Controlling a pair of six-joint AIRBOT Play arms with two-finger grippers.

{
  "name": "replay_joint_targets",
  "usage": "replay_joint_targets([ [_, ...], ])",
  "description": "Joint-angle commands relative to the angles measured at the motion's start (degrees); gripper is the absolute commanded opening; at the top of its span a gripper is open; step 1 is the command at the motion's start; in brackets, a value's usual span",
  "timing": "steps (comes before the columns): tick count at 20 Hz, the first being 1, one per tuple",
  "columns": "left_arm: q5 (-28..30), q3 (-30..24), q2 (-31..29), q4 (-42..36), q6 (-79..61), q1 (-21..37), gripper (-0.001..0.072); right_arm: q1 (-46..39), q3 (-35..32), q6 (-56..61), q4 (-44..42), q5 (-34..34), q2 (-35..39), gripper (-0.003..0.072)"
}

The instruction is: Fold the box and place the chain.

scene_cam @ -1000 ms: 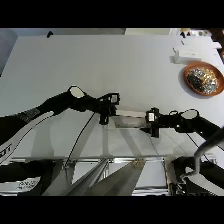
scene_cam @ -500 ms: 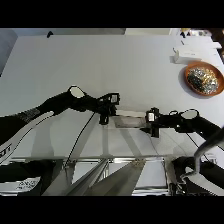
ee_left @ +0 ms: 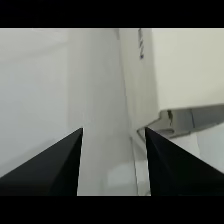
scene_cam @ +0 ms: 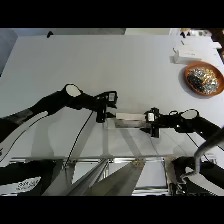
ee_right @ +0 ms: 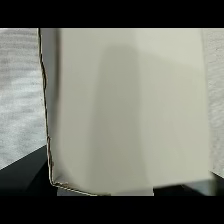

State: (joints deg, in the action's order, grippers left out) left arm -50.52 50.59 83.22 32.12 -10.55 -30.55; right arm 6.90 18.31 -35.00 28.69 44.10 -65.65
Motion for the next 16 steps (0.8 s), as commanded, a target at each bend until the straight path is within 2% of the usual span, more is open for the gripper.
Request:
replay_joint_targets([
  [1, -3.74, 0.07, -5.25, 10.69, 11.34, 2.21, 0.0434, 0.02, -0.02, 0.02, -0.02, 0.04, -0.02, 0.0459],
  [2, -6.58, 0.07, -7.3, 13.7, 14.99, 2.93, 0.0425, 0.02, -0.02, 0.02, -0.02, 0.04, -0.02, 0.0459],
  [3, -8.85, 0.07, -9.38, 16.96, 19.12, 3.3, 0.0263, 0.02, -0.02, 0.02, -0.02, 0.04, -0.02, 0.0459],
  [4, -10.4, 0.07, -11.19, 20.85, 22.75, 3.23, 0.004, 0.0, -0.02, 0.02, -0.02, 0.04, -0.02, 0.0459],
  [5, -12.26, 0.07, -12.61, 23.21, 26.08, 2.93, 0.0003, 0.02, -0.02, 0.02, -0.02, 0.04, -0.02, 0.0459],
  [8, -18.64, 0.07, -14.14, 22.8, 34.95, 0.96, 0.0001, 0.02, -0.02, 0.02, -0.04, 0.04, -0.02, 0.0459],
  [10, -17.0, 0.04, -13.97, 22.38, 37.46, -3.17, 0.0, 0.02, -0.02, 0.02, -0.02, 0.04, -0.02, 0.0459],
  [13, -6.4, 0.04, -12.83, 14.08, 36.85, -10.56, 0.0001, 0.02, -0.02, 0.02, -0.02, 0.04, -0.02, 0.0459],
  [16, 12.37, 0.02, -10.4, 5.38, 35.87, -14.03, 0.0001, 0.02, -0.02, 0.02, -0.02, 0.04, -0.02, 0.0459],
])
